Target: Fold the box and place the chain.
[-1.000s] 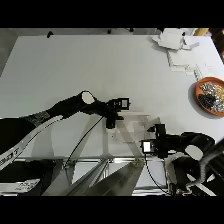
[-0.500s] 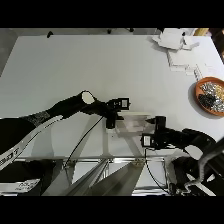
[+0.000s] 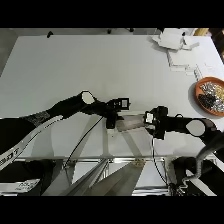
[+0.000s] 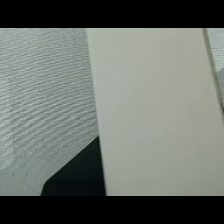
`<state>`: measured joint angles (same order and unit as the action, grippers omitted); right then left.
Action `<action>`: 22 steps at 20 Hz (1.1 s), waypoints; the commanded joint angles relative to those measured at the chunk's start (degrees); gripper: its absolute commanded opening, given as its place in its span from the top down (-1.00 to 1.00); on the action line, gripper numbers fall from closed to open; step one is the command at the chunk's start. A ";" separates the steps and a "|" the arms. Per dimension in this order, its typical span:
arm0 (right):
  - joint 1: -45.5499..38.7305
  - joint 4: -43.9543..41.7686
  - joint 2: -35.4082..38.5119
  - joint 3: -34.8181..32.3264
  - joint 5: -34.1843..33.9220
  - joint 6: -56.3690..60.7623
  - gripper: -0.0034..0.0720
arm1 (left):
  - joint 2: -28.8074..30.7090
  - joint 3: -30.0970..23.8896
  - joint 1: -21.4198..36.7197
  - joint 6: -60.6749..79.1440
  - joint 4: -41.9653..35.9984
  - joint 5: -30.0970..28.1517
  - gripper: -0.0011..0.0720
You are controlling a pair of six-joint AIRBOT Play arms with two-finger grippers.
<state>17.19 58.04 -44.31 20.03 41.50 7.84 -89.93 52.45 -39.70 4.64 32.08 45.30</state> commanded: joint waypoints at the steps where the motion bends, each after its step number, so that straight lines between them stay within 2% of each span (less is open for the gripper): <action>1: -5.16 -7.98 -4.87 1.53 3.74 -12.50 -0.83 | 0.00 0.02 -0.02 0.07 0.07 -0.04 0.94; 8: -7.67 -17.33 -13.14 1.53 7.56 -21.97 -0.82 | 0.00 0.02 -0.02 0.07 0.07 -0.04 0.94; 13: -7.67 -18.47 -18.82 1.53 7.80 -23.61 -0.81 | 0.00 0.02 -0.02 0.07 0.07 -0.07 0.94; 17: -7.67 -19.93 -19.28 1.51 7.78 -26.14 -0.76 | 0.00 0.02 -0.02 0.07 0.07 -0.07 0.94; 19: -7.67 -19.91 -19.45 1.51 7.78 -26.16 -0.41 | 0.00 0.02 -0.02 0.07 0.07 -0.07 0.94; 21: -7.67 -19.87 -20.13 1.51 7.72 -26.16 -0.34 | 0.00 0.02 -0.02 0.07 0.07 -0.04 0.94; 22: -7.67 -19.67 -20.48 1.51 7.72 -26.14 -0.21 | 0.00 0.02 -0.02 0.07 0.07 -0.04 0.94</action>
